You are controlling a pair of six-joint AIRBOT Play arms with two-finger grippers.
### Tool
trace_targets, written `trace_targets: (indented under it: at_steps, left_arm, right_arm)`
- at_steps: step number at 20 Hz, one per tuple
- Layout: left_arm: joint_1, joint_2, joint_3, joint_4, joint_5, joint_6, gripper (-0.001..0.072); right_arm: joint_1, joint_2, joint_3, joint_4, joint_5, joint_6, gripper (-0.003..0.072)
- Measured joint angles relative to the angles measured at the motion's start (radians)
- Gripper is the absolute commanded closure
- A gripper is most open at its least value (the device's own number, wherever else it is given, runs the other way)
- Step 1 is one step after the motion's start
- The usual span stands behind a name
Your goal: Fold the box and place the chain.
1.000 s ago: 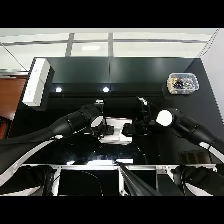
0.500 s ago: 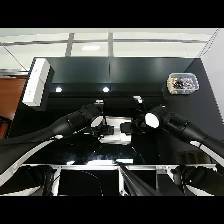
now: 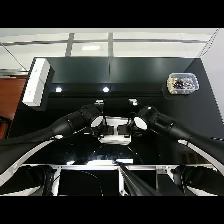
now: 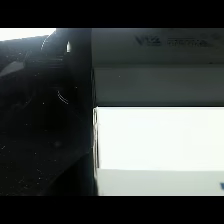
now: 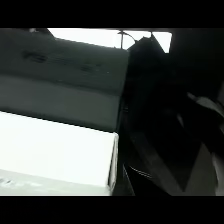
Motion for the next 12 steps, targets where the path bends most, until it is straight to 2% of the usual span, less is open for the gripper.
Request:
trace_targets:
  at_steps: [10, 11, 12]
  left_arm:
    - [0.000, 0.000, 0.000, 0.000, 0.000, -0.002, 0.0682]
    - [0.000, 0.000, 0.000, 0.000, 0.000, -0.002, 0.0682]
    - [0.000, 0.000, 0.000, 0.000, 0.000, -0.002, 0.0682]
  right_arm:
    - [0.015, -0.041, 0.016, -0.030, 0.035, 0.060, 0.0418]
    - [0.015, -0.045, 0.016, -0.026, 0.035, 0.063, 0.0428]
    - [0.015, -0.048, 0.017, -0.025, 0.035, 0.063, 0.0504]
